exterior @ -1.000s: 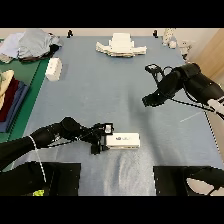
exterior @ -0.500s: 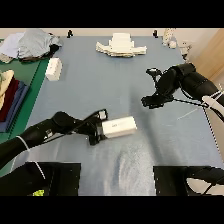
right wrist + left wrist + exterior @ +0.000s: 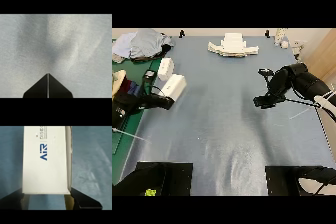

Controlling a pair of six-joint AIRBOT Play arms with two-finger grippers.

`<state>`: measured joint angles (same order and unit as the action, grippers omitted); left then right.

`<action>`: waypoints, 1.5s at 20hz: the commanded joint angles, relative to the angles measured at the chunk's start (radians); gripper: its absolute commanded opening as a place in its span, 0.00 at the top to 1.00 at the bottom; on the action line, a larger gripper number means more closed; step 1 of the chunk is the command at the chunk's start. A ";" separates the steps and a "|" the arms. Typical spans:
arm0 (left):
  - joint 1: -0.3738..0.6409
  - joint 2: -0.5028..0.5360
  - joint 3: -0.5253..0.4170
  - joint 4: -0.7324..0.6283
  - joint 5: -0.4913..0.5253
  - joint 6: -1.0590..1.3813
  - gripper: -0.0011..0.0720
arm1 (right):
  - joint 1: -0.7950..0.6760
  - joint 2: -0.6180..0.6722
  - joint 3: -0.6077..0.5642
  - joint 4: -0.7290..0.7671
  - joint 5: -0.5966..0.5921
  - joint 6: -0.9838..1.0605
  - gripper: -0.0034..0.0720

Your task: Fold the box.

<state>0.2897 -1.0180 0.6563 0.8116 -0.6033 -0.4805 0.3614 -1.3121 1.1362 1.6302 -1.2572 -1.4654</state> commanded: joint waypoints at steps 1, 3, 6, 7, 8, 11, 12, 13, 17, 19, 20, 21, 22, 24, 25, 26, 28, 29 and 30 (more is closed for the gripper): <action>0.148 -0.137 0.126 0.027 0.003 -0.043 0.29 | 0.000 -0.001 0.001 0.000 0.000 0.000 0.93; 0.148 -0.235 0.190 0.026 0.008 -0.048 0.29 | 0.000 -0.001 0.001 0.000 0.000 0.000 0.93; 0.148 -0.351 0.248 0.027 0.059 -0.087 0.29 | 0.000 -0.001 0.001 0.000 -0.001 0.000 0.93; 0.148 -0.387 0.269 0.027 0.069 -0.087 0.29 | 0.000 -0.001 0.001 0.000 -0.001 0.000 0.93; 0.145 -0.422 0.295 0.027 0.070 -0.087 0.29 | 0.000 -0.001 0.001 0.000 0.000 0.000 0.93; 0.137 -0.535 0.397 0.023 0.070 -0.092 0.29 | 0.000 -0.001 0.001 0.000 -0.001 0.000 0.93; 0.132 -0.572 0.440 0.024 0.069 -0.094 0.29 | 0.000 -0.001 0.001 0.000 0.000 0.000 0.93; 0.125 -0.604 0.484 0.026 0.069 -0.097 0.29 | 0.000 -0.001 0.001 0.001 0.000 0.000 0.93; 0.109 -0.704 0.621 0.027 0.070 -0.097 0.29 | 0.000 -0.001 0.001 0.000 -0.001 0.000 0.93; 0.100 -0.741 0.670 0.031 0.070 -0.096 0.29 | 0.000 -0.001 0.001 0.000 0.000 0.000 0.93; 0.096 -0.755 0.687 0.035 0.070 -0.096 0.29 | 0.000 -0.001 0.001 0.000 -0.001 0.000 0.93; 0.091 -0.760 0.692 0.035 0.076 -0.094 0.29 | 0.000 -0.001 0.001 0.000 -0.001 0.000 0.93; 0.090 -0.759 0.692 0.035 0.078 -0.083 0.29 | 0.000 -0.001 0.001 0.000 0.000 0.000 0.93; 0.090 -0.759 0.692 0.034 0.080 -0.085 0.29 | 0.000 -0.001 0.001 0.000 0.000 0.000 0.93; 0.091 -0.759 0.692 0.034 0.080 -0.085 0.29 | 0.000 -0.001 0.001 0.000 0.000 0.000 0.93; 0.091 -0.759 0.692 0.034 0.080 -0.085 0.29 | 0.000 -0.001 0.001 0.000 -0.001 0.000 0.93; 0.089 -0.759 0.692 0.013 0.106 -0.085 0.29 | 0.000 -0.001 0.001 0.000 -0.001 0.000 0.93; 0.090 -0.759 0.692 -0.007 0.106 -0.085 0.29 | 0.000 -0.001 0.001 0.000 -0.001 0.000 0.93; 0.090 -0.759 0.692 -0.010 0.107 -0.085 0.29 | 0.000 -0.001 0.001 0.000 0.000 0.000 0.93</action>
<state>0.3794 -1.7748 1.3449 0.8295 -0.5125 -0.5674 0.3614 -1.3121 1.1362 1.6306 -1.2579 -1.4651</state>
